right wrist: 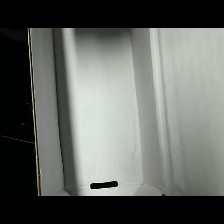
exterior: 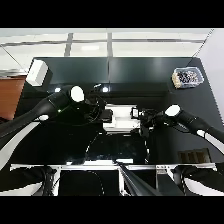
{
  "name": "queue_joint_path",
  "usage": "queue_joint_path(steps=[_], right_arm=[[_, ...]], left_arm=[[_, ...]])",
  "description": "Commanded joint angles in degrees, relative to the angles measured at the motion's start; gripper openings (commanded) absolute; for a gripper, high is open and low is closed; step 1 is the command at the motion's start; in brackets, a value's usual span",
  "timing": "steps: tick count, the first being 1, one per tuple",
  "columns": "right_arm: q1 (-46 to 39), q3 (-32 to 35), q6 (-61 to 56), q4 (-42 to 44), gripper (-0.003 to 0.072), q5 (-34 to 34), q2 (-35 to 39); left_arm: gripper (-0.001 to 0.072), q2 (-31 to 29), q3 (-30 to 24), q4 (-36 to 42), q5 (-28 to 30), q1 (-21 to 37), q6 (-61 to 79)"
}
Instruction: Fold the box and place the chain.
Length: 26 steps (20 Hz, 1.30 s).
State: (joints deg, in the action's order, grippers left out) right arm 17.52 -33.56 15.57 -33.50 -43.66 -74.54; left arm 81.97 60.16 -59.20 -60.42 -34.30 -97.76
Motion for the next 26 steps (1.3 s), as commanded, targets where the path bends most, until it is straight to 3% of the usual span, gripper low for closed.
queue_joint_path(steps=[1, 2, 3, 4, 13, 19, 26], right_arm=[[0.00, -0.04, -0.02, 0.02, 0.0190, 0.00, 0.00], [0.00, -0.04, -0.02, 0.02, 0.0190, 0.00, 0.00], [0.00, -0.04, -0.02, 0.02, 0.0190, 0.00, 0.00], [0.00, -0.04, -0.02, 0.02, 0.0190, 0.00, 0.00], [0.00, -0.04, -0.02, 0.02, 0.0190, 0.00, 0.00], [0.00, -0.04, -0.02, 0.02, 0.0190, 0.00, 0.00], [0.00, -0.04, -0.02, 0.02, 0.0190, 0.00, 0.00]], left_arm=[[0.0480, 0.00, 0.44, -3.34, 0.33, -1.97, -3.89], [0.0435, 0.00, 0.44, -4.50, 0.31, -2.32, -5.14], [0.0341, 0.00, 0.44, -5.38, 0.28, -2.40, -5.64], [0.0307, 0.00, 0.44, -5.79, 0.31, -2.60, -5.79], [0.0307, 0.04, 0.44, -9.66, 0.22, -2.82, -9.79], [0.0306, 0.13, 0.44, -11.87, 2.01, -5.99, -12.26], [0.0307, 3.58, 2.27, -13.97, 0.28, -6.19, -16.11]])
